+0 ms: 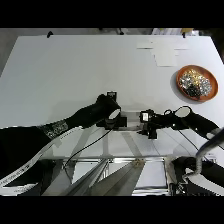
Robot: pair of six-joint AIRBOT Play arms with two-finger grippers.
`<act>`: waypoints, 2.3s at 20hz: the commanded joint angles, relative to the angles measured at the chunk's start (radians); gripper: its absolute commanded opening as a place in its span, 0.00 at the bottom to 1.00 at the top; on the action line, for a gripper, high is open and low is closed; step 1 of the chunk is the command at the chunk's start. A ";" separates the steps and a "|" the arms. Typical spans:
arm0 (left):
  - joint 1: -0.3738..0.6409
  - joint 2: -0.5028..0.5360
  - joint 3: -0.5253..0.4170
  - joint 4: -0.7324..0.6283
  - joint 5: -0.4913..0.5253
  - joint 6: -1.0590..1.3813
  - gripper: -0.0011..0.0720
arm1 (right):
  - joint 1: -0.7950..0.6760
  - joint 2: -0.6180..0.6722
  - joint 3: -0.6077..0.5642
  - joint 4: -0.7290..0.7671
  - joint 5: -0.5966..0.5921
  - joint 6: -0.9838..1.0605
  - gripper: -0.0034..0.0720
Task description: Fold the box and place the chain.
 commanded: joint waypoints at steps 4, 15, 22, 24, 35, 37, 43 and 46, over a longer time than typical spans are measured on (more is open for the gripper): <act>-0.003 -0.013 0.001 0.003 -0.007 -0.038 0.02 | 0.000 0.000 0.000 0.000 0.000 0.000 0.50; -0.002 -0.014 0.001 0.019 -0.006 -0.035 0.02 | 0.000 0.000 0.000 0.000 0.000 0.000 0.50; 0.003 -0.009 0.001 0.008 -0.017 -0.024 0.14 | 0.000 0.000 0.000 0.000 0.000 0.000 0.50; 0.016 0.013 0.001 0.000 -0.061 0.055 0.17 | 0.000 0.000 0.000 0.000 0.000 0.000 0.50; 0.113 0.205 -0.013 -0.096 -0.079 0.401 0.33 | 0.000 0.000 0.000 0.000 0.000 0.000 0.50; 0.139 0.251 -0.045 -0.095 -0.089 0.571 0.67 | 0.000 0.000 0.000 0.000 0.000 0.000 0.50; 0.310 0.385 -0.326 -0.329 0.043 1.862 0.97 | 0.000 0.000 0.000 0.000 0.000 0.000 0.50; 0.382 0.365 -0.447 -0.555 0.134 2.488 0.97 | 0.000 0.000 0.000 0.000 0.000 0.000 0.50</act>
